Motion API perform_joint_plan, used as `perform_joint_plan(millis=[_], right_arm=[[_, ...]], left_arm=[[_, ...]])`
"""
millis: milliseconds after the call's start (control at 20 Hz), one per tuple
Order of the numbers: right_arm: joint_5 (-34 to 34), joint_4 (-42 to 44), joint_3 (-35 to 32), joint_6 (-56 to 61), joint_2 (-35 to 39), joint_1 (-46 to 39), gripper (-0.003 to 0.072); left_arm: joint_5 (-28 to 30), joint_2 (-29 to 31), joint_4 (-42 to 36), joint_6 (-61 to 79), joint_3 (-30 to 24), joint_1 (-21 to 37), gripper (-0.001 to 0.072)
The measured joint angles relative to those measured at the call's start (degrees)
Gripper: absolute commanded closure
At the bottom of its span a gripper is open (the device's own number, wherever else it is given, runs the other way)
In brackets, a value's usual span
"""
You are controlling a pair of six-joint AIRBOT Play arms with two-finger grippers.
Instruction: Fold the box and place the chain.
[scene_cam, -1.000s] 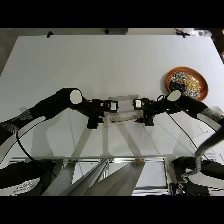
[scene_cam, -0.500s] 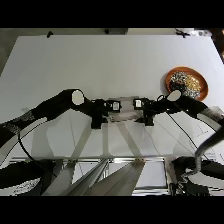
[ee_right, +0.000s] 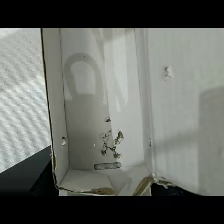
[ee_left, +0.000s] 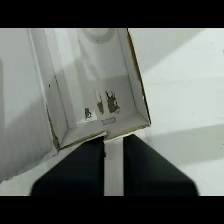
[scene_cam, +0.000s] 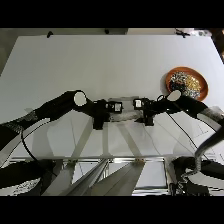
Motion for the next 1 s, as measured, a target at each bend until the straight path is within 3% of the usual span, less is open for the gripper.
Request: perform_joint_plan(millis=[350,600,700,800,850,950,1000], right_arm=[[0.00,0.00,0.00,0.02,0.00,0.00,0.0282],[0.11,-0.04,0.00,0.07,0.00,-0.04,0.0282],[0.15,-0.07,0.00,0.04,0.00,-0.07,0.0282],[0.13,-0.13,0.00,0.04,0.00,-0.07,0.0282],[0.13,-0.13,0.00,0.04,0.02,-0.07,0.0282],[0.11,-0.11,0.00,0.04,0.00,-0.07,0.0282],[0.07,-0.11,0.00,0.04,0.02,-0.07,0.0282]], left_arm=[[3.50,-0.52,-1.01,0.00,0.00,-1.05,0.0674],[4.31,-1.62,-3.06,-0.17,0.00,-2.27,0.0410],[4.46,-2.23,-3.78,-0.15,0.02,-2.69,0.0358],[4.52,-2.60,-4.17,-0.15,0.04,-2.97,0.0372],[4.57,-2.69,-4.31,-0.15,0.02,-3.06,0.0438],[4.35,-2.82,-4.28,-0.79,-0.02,-3.21,0.0651],[4.17,-2.69,-4.17,-1.53,-0.04,-3.21,0.0705]])
